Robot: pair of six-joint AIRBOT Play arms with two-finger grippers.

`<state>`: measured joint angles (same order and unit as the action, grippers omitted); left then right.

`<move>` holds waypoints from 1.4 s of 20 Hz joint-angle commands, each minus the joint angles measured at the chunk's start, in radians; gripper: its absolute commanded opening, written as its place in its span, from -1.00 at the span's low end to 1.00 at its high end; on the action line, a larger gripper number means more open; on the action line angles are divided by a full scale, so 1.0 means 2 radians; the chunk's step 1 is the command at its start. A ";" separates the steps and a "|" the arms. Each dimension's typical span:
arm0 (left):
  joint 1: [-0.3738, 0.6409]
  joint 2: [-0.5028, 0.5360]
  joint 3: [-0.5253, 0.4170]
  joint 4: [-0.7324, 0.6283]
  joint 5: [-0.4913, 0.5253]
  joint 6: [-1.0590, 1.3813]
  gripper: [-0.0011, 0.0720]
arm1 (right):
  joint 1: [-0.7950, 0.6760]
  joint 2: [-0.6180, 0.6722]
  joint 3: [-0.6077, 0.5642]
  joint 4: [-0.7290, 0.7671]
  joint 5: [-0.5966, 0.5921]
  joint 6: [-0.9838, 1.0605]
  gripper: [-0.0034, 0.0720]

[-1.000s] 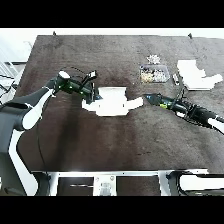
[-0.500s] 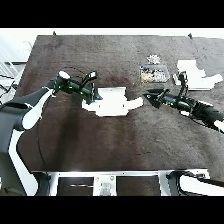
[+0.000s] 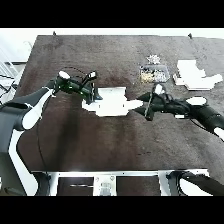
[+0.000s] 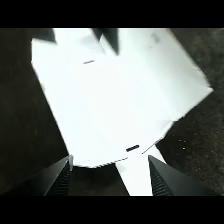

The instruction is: Fold the box and place the chain.

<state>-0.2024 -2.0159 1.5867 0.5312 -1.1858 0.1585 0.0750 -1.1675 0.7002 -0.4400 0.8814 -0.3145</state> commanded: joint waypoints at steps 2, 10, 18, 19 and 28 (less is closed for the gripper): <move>0.000 0.000 0.000 0.000 0.000 0.000 -0.92 | 0.058 -0.024 -0.003 -0.056 -0.035 -0.001 0.63; 0.000 0.000 0.000 0.000 0.000 0.000 -0.92 | 0.101 -0.089 -0.002 -0.056 -0.085 -0.019 0.63; 0.000 0.000 0.000 0.000 0.000 0.000 -0.92 | 0.111 -0.109 0.015 -0.021 -0.149 -0.019 0.63; 0.000 0.000 0.000 0.000 0.000 0.000 -0.92 | 0.111 -0.118 0.023 -0.021 -0.149 -0.019 0.63; 0.000 0.000 0.000 -0.001 0.000 0.000 -0.92 | 0.094 -0.118 0.070 -0.020 -0.129 -0.014 0.63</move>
